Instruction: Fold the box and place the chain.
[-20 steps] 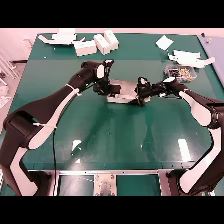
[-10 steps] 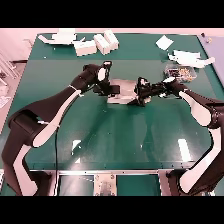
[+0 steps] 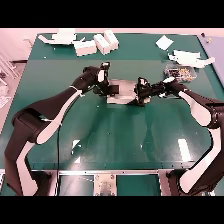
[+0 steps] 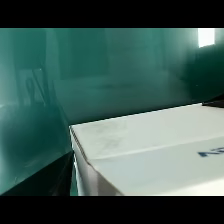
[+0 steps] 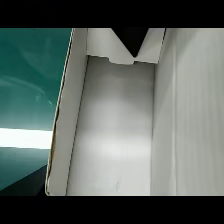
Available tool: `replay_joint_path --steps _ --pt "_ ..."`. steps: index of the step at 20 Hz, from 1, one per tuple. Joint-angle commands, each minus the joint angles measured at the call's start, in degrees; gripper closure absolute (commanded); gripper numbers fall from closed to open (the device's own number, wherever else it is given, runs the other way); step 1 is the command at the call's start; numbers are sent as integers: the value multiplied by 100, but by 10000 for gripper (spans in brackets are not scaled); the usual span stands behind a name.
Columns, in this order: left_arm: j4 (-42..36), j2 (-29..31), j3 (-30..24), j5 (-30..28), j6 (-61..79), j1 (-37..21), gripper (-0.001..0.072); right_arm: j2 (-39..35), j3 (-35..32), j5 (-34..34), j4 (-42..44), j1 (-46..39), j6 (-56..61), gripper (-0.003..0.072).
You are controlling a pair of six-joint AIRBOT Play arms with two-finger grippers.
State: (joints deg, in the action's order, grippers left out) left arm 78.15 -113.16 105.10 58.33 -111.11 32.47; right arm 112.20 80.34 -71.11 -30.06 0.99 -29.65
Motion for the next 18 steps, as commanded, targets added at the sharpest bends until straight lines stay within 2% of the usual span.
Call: replay_joint_path --steps 1,7,12,18 --pt "9 -33 144 133 -7 -83 283 0 0 11 0 -2 7 123" --pt "-42 -76 188 389 -142 -94 283 0 0 11 0 -2 9 123" --pt "-39 -428 960 1141 -210 -92 283 0 0 11 0 -2 7 123" --pt "-116 -490 977 1329 -525 -105 281 0 0 9 0 -2 7 123"
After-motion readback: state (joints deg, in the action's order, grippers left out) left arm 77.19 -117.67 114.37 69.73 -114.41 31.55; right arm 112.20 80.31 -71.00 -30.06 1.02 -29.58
